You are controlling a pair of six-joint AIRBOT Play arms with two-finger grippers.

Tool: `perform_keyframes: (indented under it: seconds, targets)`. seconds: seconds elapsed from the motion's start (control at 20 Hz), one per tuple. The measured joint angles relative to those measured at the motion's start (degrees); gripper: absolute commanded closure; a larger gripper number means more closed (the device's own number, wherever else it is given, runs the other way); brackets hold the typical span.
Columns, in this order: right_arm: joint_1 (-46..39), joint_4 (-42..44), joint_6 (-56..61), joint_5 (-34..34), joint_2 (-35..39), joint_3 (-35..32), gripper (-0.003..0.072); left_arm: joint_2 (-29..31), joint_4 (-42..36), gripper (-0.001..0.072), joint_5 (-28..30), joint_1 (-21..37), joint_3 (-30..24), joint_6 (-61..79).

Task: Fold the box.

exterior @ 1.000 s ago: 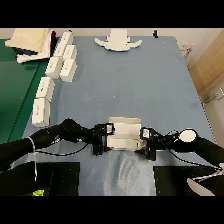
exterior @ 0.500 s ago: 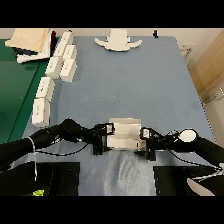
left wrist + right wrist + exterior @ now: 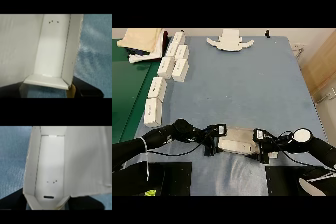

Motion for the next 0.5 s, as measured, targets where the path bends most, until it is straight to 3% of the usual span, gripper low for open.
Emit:
perform_keyframes:
  seconds: [0.5]
  targets:
    - [0.02, -10.88, 15.74, 0.00, 8.02, 0.48, -0.0034, 0.00, -0.22, 0.0111, 0.66, 0.00, 0.00, -0.17]
